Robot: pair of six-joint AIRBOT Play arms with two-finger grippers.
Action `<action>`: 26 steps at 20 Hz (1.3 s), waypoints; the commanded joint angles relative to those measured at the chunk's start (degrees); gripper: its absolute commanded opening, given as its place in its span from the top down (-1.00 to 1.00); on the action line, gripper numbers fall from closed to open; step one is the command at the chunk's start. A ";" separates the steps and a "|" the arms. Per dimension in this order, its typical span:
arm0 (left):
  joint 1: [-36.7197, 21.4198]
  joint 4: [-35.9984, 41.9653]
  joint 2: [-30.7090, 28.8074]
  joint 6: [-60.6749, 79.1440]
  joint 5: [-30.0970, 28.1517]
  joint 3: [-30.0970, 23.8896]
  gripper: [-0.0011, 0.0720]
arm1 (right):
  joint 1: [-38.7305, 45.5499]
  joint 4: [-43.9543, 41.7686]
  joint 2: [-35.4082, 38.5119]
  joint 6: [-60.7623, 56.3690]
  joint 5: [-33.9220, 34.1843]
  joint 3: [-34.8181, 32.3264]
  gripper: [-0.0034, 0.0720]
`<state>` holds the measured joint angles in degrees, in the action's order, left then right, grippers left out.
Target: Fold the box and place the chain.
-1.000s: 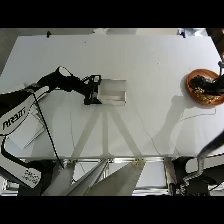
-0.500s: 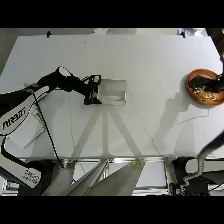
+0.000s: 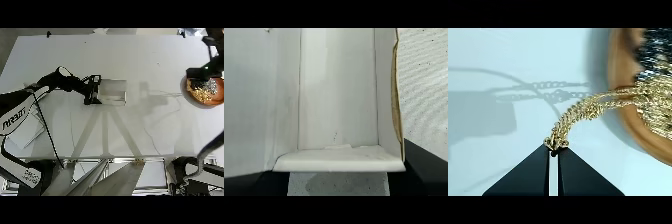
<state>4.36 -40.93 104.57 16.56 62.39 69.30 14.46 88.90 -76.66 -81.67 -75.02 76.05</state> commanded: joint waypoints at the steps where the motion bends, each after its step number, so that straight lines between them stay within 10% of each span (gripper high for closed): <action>1: 0.02 0.00 -0.02 0.00 0.00 -0.02 0.09 | -11.65 0.02 0.87 -0.96 -1.70 0.02 0.89; 10: 0.02 0.00 -0.02 0.00 -0.02 -0.02 0.09 | -36.87 -0.04 0.44 -4.85 11.15 0.02 0.89; 26: 0.02 0.00 -0.02 0.00 0.00 -0.02 0.09 | -44.15 -16.31 -14.12 -4.96 32.94 0.02 0.89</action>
